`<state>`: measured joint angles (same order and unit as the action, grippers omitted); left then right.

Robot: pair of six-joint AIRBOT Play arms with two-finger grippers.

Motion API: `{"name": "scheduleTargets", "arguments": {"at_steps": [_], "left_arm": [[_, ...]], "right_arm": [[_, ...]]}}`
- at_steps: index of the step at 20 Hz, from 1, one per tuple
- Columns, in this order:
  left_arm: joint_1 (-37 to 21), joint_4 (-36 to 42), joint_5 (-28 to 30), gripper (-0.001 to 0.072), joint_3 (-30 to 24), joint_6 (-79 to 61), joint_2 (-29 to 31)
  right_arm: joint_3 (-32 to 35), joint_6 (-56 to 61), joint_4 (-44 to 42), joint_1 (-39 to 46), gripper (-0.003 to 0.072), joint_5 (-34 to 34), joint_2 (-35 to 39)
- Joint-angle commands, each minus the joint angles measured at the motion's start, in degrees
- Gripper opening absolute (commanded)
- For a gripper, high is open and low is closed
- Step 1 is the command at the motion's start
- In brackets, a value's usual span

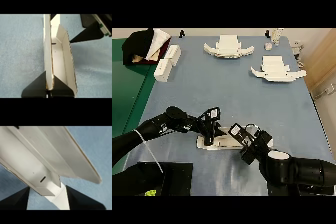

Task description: Fold the box.

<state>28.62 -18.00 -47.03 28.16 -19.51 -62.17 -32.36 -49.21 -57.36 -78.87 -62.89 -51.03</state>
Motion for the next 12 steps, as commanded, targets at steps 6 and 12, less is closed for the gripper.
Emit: {"name": "scheduleTargets", "arguments": {"at_steps": [6,12], "left_arm": [[0.0,0.0,0.0,0.0015,0.0,0.0,0.0],[0.0,0.0,0.0,0.0014,0.0,0.0,0.0]], "right_arm": [[3.9,-42.6,-17.9,19.8,0.072,12.6,7.3],[4.5,-97.2,-54.9,42.1,0.072,14.8,7.4]]}}
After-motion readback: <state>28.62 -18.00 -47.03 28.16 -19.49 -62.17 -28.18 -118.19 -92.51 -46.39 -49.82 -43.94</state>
